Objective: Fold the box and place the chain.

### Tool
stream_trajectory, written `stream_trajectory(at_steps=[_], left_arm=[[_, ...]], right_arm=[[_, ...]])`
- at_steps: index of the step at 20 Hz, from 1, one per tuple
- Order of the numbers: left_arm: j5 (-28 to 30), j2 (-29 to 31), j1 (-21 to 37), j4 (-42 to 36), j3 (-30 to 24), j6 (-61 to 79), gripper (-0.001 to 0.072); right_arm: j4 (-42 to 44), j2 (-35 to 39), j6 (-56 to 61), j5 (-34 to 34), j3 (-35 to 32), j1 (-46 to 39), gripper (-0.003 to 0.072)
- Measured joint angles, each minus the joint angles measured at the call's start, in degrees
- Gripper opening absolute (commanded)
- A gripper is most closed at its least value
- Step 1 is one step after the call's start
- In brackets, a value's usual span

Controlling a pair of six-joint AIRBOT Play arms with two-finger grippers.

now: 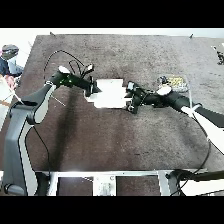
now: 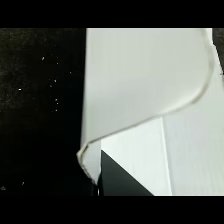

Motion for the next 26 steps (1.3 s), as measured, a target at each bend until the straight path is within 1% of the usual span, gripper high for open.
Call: stream_trajectory(at_steps=[3,6,12,19,24,25,26], left_arm=[[0.1,0.0,0.0,0.0,0.0,0.0,0.0011],[0.2,0.0,0.0,0.0,0.0,0.0,0.0011],[0.5,0.0,0.0,0.0,0.0,0.0,0.0011],[0.5,0.0,0.0,0.0,0.0,0.0,0.0011],[0.6,0.0,0.0,-0.1,0.0,0.0,0.0011],[0.5,0.0,0.0,-0.1,0.0,0.0,0.0011],[0.6,0.0,0.0,-0.1,0.0,0.0,0.0011]], right_arm=[[-4.6,-1.8,-0.4,0.1,1.7,1.8,0.0697],[-6.4,-2.8,-0.5,-2.0,2.3,2.8,0.0696],[-4.8,-3.1,-0.6,-7.8,4.0,3.3,0.0695],[-3.5,-1.6,1.3,-6.6,6.8,1.7,0.0696],[-3.8,-3.7,2.3,-4.4,11.0,0.4,0.0701],[-3.9,-4.1,2.4,-4.2,11.6,0.2,0.0720],[-4.0,-4.4,2.5,-4.2,12.2,0.0,0.0720]])
